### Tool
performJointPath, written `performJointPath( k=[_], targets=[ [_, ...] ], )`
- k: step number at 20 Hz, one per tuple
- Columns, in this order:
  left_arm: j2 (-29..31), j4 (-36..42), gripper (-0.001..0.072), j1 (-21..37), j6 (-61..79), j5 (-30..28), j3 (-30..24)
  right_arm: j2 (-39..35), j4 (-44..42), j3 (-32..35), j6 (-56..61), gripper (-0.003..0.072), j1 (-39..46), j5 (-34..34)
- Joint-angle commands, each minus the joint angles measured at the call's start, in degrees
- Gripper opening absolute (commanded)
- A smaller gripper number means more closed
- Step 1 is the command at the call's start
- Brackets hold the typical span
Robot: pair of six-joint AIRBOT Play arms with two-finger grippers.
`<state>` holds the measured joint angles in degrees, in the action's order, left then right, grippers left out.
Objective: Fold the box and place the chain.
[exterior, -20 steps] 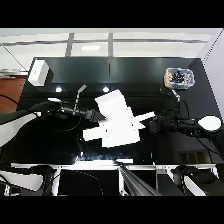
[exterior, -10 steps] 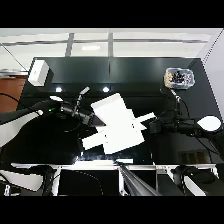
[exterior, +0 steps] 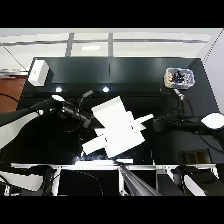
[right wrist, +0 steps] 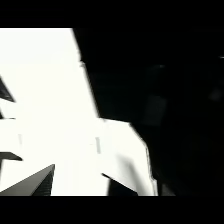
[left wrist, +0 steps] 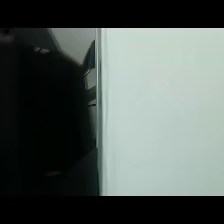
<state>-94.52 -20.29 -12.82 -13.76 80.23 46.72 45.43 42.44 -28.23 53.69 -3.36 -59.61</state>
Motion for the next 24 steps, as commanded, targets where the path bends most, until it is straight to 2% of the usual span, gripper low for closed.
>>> performJointPath(
  k=[1, 3, 5, 7, 10, 13, 17, 21, 24],
  targets=[
    [4.2, -5.0, 0.0021, -1.9, 0.5, -1.6, 1.4, 0.0, 16.1, -6.2, 0.5, 0.0708, 6.6, -6.3],
    [9.7, -11.3, 0.0021, -5.5, 4.2, -8.0, 1.3, 0.0, 23.6, -8.9, -0.4, 0.0708, 9.2, -5.0],
    [14.0, -18.6, 0.0023, -10.8, 12.6, -13.1, 1.2, 0.0, 29.8, -9.1, -3.2, 0.0708, 9.7, 1.0],
    [14.8, -24.2, 0.0023, -15.1, 14.2, -17.5, 1.2, 0.0, 30.1, -9.1, -3.2, 0.0708, 9.7, 6.1],
    [13.4, -22.3, 0.0024, -16.9, 13.1, -22.4, 0.0, 0.0, 24.6, -9.1, -8.4, 0.0710, 9.4, 7.2],
    [13.2, -22.2, 0.0024, -16.7, 12.2, -24.7, -0.4, 0.1, 24.4, -8.6, -19.0, 0.0710, 6.2, 4.4],
    [13.2, -22.3, 0.0024, -16.8, 11.8, -25.0, -0.4, 0.1, 20.4, -2.2, -31.9, 0.0709, -0.3, 4.2],
    [13.2, -22.3, 0.0024, -16.7, 11.8, -25.1, -0.4, 0.1, 16.3, 4.3, -33.8, 0.0713, -5.7, 2.6],
    [13.2, -22.3, 0.0024, -16.2, 9.3, -27.3, -0.4, 0.1, 13.6, 5.5, -34.4, 0.0717, -10.5, 1.6]
  ],
)
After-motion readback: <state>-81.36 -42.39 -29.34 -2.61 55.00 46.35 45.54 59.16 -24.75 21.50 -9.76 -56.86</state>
